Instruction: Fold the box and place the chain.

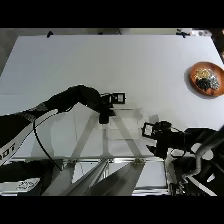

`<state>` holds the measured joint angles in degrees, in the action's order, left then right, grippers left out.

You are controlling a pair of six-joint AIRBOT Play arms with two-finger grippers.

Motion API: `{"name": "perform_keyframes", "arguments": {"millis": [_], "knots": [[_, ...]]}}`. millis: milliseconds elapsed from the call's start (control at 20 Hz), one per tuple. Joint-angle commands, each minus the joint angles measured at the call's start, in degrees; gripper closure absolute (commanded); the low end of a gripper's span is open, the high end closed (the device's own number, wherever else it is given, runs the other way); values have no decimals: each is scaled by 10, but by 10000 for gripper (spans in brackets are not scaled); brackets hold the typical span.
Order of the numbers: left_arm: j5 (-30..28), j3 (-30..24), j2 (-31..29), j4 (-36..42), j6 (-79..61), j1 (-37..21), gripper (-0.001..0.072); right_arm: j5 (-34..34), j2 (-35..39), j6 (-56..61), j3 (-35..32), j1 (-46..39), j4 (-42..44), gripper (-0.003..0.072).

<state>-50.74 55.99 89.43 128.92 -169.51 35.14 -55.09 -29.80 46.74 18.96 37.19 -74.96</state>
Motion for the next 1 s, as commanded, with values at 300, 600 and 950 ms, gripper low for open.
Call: {"name": "perform_keyframes", "arguments": {"millis": [300,600,950], "knots": [[0,0,0,0,0,0,697,175,-3,-92,-81,56,2,-23],[0,0,0,0,0,0,697,233,-69,-87,-81,56,22,-18],[0,0,0,0,0,0,697,312,-115,-87,-81,56,50,-4]]}}
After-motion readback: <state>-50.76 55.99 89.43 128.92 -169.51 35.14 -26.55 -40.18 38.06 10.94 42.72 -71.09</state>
